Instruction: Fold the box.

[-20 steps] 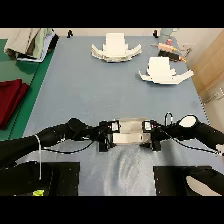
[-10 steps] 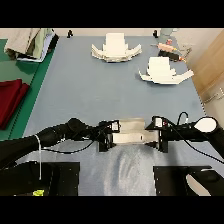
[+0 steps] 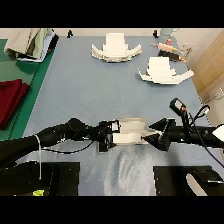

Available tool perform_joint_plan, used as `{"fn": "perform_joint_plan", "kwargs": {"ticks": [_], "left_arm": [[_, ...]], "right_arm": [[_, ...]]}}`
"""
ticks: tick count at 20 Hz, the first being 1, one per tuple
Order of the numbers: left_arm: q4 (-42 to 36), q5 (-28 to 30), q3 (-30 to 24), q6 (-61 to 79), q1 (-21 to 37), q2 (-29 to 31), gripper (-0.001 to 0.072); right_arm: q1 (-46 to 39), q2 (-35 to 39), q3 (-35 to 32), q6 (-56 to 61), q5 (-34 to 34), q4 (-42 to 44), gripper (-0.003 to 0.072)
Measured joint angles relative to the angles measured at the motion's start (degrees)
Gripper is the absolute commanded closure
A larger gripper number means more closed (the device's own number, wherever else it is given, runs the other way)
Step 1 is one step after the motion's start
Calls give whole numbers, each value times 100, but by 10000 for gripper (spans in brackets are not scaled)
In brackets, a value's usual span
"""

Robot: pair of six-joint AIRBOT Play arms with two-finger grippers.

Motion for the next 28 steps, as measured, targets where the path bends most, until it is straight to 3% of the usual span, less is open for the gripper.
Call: {"fn": "perform_joint_plan", "kwargs": {"ticks": [3,6,7,9,11,12,15,22,28], "left_arm": [[0,0,-2,0,0,0,287],[0,-2,-2,0,0,0,288],[-2,-2,-2,0,0,0,288],[0,-2,0,0,0,0,287],[0,-2,0,0,0,0,288],[-2,-2,-2,0,0,0,288],[0,-2,0,0,-2,0,287],[-2,-2,-2,0,0,0,288],[-2,-2,-2,0,0,0,288]], "right_arm": [[-4,59,0,1665,-98,363,-8],[-7,79,0,2520,-376,551,4],[-7,81,0,2765,-501,592,94],[-9,87,0,3209,-586,713,369],[-9,87,0,3517,-560,778,417],[-9,87,0,3606,-520,817,504],[-9,81,0,3770,-428,929,644],[173,-608,22,3668,256,1143,649],[544,-1416,289,2970,-756,1255,650]]}}
